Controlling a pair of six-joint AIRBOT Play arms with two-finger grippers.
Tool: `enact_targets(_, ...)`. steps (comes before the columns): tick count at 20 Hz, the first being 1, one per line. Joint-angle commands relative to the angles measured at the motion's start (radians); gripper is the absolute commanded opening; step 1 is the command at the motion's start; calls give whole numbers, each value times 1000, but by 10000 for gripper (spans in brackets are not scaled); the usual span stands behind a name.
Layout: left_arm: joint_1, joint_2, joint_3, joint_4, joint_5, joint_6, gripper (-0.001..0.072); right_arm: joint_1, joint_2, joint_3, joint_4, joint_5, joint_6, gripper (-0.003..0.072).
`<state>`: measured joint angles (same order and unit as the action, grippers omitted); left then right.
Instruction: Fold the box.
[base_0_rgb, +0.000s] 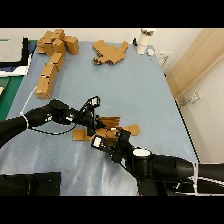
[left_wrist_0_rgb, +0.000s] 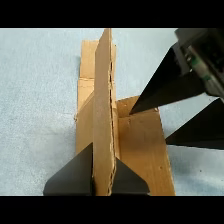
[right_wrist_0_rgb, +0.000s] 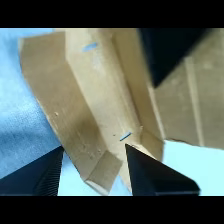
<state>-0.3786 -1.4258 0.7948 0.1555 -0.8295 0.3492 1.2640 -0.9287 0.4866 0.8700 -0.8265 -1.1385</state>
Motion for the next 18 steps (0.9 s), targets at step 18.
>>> enact_targets(18, 0, 0, 0, 0, 0, 0, 14, -554, 136, -9, 675, 237, -1096, 720)
